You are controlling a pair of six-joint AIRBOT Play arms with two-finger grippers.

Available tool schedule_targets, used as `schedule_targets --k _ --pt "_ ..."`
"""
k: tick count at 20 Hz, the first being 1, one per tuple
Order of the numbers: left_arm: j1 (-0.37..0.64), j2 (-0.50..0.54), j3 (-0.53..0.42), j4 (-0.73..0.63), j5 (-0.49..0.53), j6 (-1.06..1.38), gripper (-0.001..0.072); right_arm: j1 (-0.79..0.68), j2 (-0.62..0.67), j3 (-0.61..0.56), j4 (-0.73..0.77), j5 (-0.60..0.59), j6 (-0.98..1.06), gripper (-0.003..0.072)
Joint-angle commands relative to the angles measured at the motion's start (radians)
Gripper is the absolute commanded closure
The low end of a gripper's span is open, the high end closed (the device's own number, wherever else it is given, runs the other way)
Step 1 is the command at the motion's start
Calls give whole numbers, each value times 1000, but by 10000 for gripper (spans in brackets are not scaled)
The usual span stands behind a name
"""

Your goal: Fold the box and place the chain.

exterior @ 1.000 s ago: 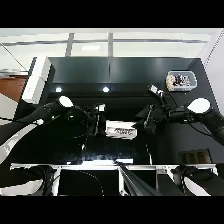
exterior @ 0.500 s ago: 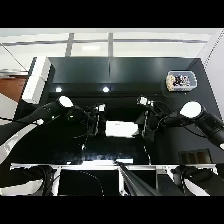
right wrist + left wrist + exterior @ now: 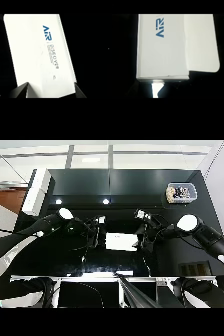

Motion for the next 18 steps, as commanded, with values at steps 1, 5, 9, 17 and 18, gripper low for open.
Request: schedule_targets --k 1,5,9,17,18 --pt "0 0 0 0 0 0 225 24 -11 0 -14 -26 0 -19" --pt "0 0 0 1 0 0 225 58 -13 0 -53 -56 1 -12" --pt "0 0 0 1 0 0 225 58 -13 0 -58 -70 1 -12" --pt "0 0 0 1 0 0 225 58 -13 0 -66 -65 9 260" --pt "0 0 0 1 0 0 226 58 -13 0 -66 -60 9 325"
